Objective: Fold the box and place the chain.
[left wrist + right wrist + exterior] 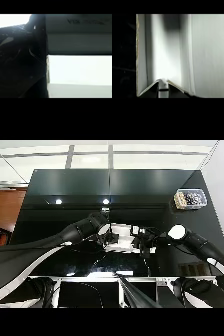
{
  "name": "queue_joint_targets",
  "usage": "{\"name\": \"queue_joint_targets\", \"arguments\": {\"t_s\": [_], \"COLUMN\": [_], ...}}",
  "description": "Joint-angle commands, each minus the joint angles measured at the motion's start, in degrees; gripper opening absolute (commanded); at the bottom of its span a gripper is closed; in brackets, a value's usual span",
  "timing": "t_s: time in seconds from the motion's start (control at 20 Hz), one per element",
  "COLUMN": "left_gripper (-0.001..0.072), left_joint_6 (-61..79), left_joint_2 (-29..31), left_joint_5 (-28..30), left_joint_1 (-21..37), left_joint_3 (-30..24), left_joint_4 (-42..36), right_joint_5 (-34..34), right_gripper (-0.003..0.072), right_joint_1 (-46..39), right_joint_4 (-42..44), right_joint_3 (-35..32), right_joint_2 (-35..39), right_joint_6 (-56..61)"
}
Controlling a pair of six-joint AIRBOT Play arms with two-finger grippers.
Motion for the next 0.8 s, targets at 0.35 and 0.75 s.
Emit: {"name": "queue_joint_targets", "arguments": {"t_s": [0.35,0.75], "left_gripper": [0.0029,0.0029], "left_joint_6": [0.0,-0.02], "left_joint_2": [0.0,0.0], "left_joint_5": [0.13,0.15], "left_joint_1": [0.02,0.02], "left_joint_3": [0.04,0.04], "left_joint_4": [-0.11,-0.11], "right_joint_5": [-3.78,-4.0], "right_gripper": [0.0215,0.0323], "right_joint_1": [0.94,0.94], "right_joint_4": [6.34,6.12], "right_joint_3": [-0.11,-0.11], "right_joint_2": [-3.32,-3.32], "right_joint_6": [0.7,0.72]}}
